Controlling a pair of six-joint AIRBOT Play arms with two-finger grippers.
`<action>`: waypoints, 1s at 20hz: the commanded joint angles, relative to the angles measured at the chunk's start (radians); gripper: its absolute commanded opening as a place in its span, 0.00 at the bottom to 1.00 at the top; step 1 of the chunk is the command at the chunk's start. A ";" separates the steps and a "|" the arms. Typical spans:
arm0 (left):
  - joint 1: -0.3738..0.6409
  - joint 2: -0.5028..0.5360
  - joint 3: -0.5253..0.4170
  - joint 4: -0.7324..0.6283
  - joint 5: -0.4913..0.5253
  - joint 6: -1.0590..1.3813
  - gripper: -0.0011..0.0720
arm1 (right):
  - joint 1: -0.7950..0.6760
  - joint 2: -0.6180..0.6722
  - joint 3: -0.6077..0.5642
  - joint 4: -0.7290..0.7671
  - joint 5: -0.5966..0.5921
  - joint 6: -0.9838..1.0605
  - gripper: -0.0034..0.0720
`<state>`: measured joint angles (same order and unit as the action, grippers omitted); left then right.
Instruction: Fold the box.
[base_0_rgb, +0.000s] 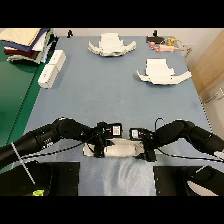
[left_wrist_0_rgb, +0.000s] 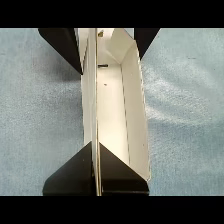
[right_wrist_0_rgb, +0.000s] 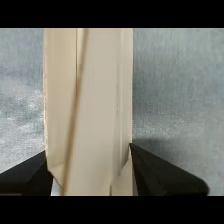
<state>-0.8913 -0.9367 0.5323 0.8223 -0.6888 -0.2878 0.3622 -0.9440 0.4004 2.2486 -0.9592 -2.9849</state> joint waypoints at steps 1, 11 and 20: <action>0.000 -0.001 0.000 0.000 0.000 0.000 0.03 | 0.001 -0.025 0.000 0.000 0.035 -0.001 0.99; 0.000 0.000 0.000 0.000 0.000 0.000 0.03 | 0.001 -0.079 -0.001 -0.001 0.067 -0.002 0.86; 0.000 0.000 0.000 0.000 0.000 0.000 0.03 | 0.001 -0.072 -0.001 -0.011 0.048 0.000 0.98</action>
<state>-0.8913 -0.9367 0.5323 0.8223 -0.6888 -0.2882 0.3622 -1.0203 0.4004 2.2433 -0.9051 -2.9868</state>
